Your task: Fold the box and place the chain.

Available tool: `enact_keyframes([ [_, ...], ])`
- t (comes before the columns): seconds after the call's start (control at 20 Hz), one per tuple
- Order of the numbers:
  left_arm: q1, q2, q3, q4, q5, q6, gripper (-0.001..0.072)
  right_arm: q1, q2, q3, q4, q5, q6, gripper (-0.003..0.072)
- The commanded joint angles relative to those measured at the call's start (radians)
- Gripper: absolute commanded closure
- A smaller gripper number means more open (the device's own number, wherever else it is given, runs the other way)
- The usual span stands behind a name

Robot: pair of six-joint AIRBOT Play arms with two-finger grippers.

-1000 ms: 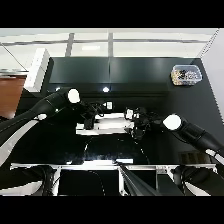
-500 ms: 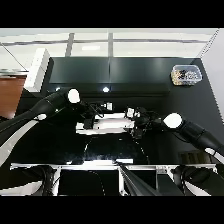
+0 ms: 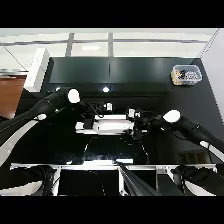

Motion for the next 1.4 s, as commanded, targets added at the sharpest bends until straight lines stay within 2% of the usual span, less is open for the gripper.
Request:
enact_keyframes([
  [0.0,0.000,0.000,0.000,-0.002,-0.003,0.000,0.0679,-0.002,-0.042,0.000,0.025,0.015,-0.054,0.0057],
  [0.4,0.000,0.000,0.000,-0.002,-0.006,0.000,0.0679,0.000,-0.074,0.003,0.019,0.006,-0.048,0.0066],
  [0.7,0.000,0.000,0.000,-0.002,-0.006,0.000,0.0679,0.053,-0.093,0.021,-0.107,-0.055,0.072,0.0066],
  [1.35,0.000,0.000,0.000,-0.002,-0.006,0.000,0.0679,0.059,-0.095,0.022,-0.145,-0.067,0.105,0.0066],
])
